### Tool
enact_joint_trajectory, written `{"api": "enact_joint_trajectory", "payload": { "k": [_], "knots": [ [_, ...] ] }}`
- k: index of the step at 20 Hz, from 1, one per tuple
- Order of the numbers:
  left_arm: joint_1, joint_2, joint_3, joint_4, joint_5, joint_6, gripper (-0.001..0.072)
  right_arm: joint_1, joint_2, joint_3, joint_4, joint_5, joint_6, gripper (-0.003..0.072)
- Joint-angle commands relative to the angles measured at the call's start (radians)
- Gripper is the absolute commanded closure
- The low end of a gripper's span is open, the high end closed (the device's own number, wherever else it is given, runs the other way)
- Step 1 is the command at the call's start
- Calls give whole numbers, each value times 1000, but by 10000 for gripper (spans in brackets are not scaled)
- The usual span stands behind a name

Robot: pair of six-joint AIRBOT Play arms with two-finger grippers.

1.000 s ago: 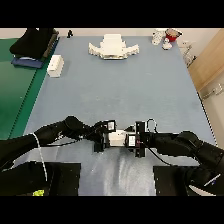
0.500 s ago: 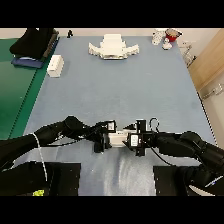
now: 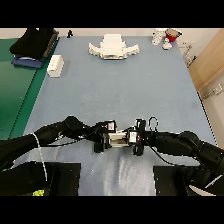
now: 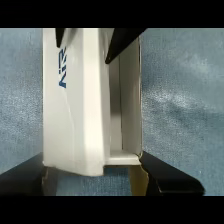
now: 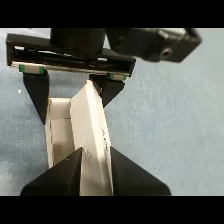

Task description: Fold the box.

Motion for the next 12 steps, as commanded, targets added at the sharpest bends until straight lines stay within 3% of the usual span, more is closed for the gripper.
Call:
{"api": "enact_joint_trajectory", "payload": {
  "k": [1,10,12],
  "knots": [
    [-1,0,0,0,1,0,183,0,-16,0,55,-32,4,428],
    [-1,0,0,0,1,0,183,0,-14,-2,67,-104,4,422],
    [-1,0,0,0,1,0,183,0,-14,-2,67,-107,4,329]
  ]
}}
